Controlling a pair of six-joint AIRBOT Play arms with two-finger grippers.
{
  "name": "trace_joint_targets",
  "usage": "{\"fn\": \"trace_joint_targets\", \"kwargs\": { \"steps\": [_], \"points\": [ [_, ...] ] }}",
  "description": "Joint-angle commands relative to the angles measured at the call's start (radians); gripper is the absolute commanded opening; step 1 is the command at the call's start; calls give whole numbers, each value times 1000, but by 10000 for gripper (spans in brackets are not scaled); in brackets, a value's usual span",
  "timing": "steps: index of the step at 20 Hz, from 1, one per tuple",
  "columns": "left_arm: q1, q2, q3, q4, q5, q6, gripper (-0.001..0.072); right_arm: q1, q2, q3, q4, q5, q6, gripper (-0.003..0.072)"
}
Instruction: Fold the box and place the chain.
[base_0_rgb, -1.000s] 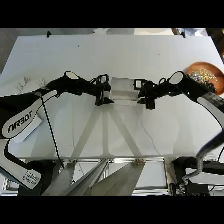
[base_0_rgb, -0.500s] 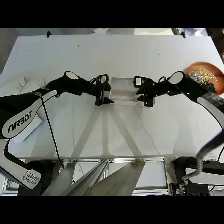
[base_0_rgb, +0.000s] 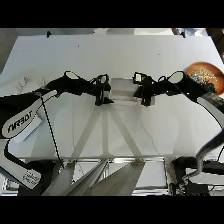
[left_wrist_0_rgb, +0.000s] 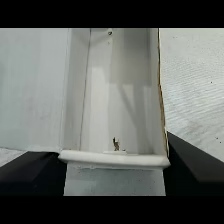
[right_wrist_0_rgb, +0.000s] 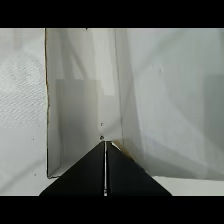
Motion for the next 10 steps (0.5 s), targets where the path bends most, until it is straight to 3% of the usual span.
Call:
{"fn": "trace_joint_targets", "kwargs": {
  "steps": [1, 4, 6, 10],
  "points": [
    [0, 0, 0, 0, 0, -2, 19, 0, 30, 0, -28, 13, 28, 9],
    [0, 0, 0, 0, 0, -2, 19, -2, 148, 1, -50, 0, 156, 9],
    [0, 0, 0, 0, 0, -2, 19, -4, 255, 0, -164, -19, 290, 9],
    [0, 0, 0, 0, 0, -2, 19, -139, 361, 0, -460, 0, 860, 7]
  ]
}}
